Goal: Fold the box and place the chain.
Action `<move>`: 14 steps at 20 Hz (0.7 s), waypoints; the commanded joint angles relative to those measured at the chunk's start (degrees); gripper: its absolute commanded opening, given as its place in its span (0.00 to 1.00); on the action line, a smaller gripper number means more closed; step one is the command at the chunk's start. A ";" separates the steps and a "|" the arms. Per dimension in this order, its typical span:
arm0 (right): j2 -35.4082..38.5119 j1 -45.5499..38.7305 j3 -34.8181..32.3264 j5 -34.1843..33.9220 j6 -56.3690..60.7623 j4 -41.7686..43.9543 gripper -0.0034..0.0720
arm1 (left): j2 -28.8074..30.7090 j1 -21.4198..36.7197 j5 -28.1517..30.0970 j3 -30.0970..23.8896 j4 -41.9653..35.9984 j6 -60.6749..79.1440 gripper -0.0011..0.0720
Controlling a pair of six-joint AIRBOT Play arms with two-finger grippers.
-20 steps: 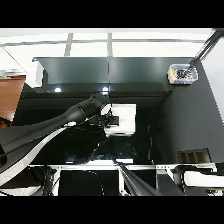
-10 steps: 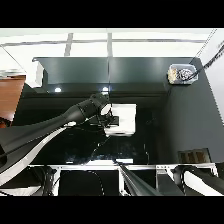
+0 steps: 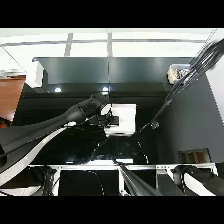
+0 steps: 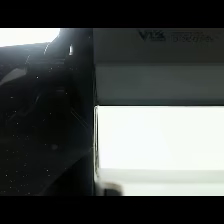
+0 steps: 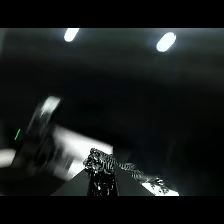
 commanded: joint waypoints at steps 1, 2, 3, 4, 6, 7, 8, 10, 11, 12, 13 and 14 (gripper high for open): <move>0.52 7.74 -7.30 -1.01 -0.42 1.42 0.06 | 0.00 0.02 0.04 0.02 0.02 0.00 0.05; 0.52 9.60 -9.31 -3.37 -0.42 2.10 0.06 | 0.00 0.02 0.02 0.02 0.02 0.00 0.05; 0.52 11.50 -11.52 -6.27 -0.46 3.15 0.06 | 0.00 0.02 0.04 0.02 0.02 0.00 0.05; 0.52 13.11 -13.90 -9.05 -0.79 5.07 0.06 | 0.00 0.02 0.04 0.02 0.02 0.00 0.06; 0.52 16.04 -18.51 -13.86 -1.53 7.58 0.06 | 0.00 0.02 0.04 0.02 0.02 0.00 0.05; 0.52 17.22 -20.68 -15.85 -1.81 8.24 0.06 | 0.00 0.02 0.02 0.02 0.02 0.00 0.06; 0.52 18.27 -22.64 -17.59 -1.88 8.24 0.06 | 0.00 0.02 0.02 0.02 0.02 0.00 0.06; 0.52 18.93 -25.24 -19.39 -2.34 8.22 0.06 | 0.00 0.02 0.02 0.02 0.02 0.00 0.06; 0.52 18.75 -25.57 -19.54 -2.49 8.17 0.06 | 0.00 0.02 0.02 0.02 0.02 0.00 0.06; 0.52 18.47 -25.57 -19.56 -2.49 8.28 0.06 | 0.00 0.02 0.02 0.02 0.02 0.00 0.06; 0.52 18.49 -25.62 -19.50 -2.47 8.28 0.06 | 0.00 0.02 0.02 0.02 0.02 0.00 0.06; 0.52 18.60 -26.14 -19.52 -2.47 8.59 0.06 | 0.00 0.02 0.04 0.02 0.02 0.00 0.06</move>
